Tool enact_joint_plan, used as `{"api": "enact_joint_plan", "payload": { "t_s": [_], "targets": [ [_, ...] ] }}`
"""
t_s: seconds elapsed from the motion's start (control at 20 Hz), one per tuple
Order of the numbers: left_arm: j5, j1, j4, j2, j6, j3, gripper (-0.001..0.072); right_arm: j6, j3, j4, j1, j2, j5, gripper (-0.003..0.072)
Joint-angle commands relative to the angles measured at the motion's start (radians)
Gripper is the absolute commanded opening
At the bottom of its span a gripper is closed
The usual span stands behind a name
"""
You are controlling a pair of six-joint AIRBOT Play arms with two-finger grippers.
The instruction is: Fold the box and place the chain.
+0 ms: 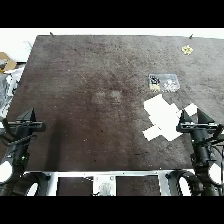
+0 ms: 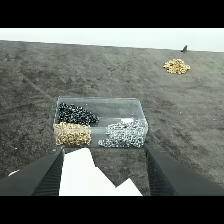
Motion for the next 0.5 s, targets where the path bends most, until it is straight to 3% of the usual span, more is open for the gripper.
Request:
{"api": "enact_joint_plan", "payload": {
  "t_s": [0.0,0.2,0.45],
  "targets": [
    [0.0,0.0,0.0,0.001,0.0,0.0,0.0012,0.0,0.001,0.0,0.0,0.001,0.002,0.056],
    [0.0,0.0,0.0,0.001,0.0,0.0,0.0011,0.001,0.014,0.001,0.0,0.0,0.013,0.0559],
    [0.0,0.0,0.0,0.001,0.0,0.0,0.0012,0.0,0.132,0.0,-0.002,-0.018,0.01,0.0557]
  ]
}}
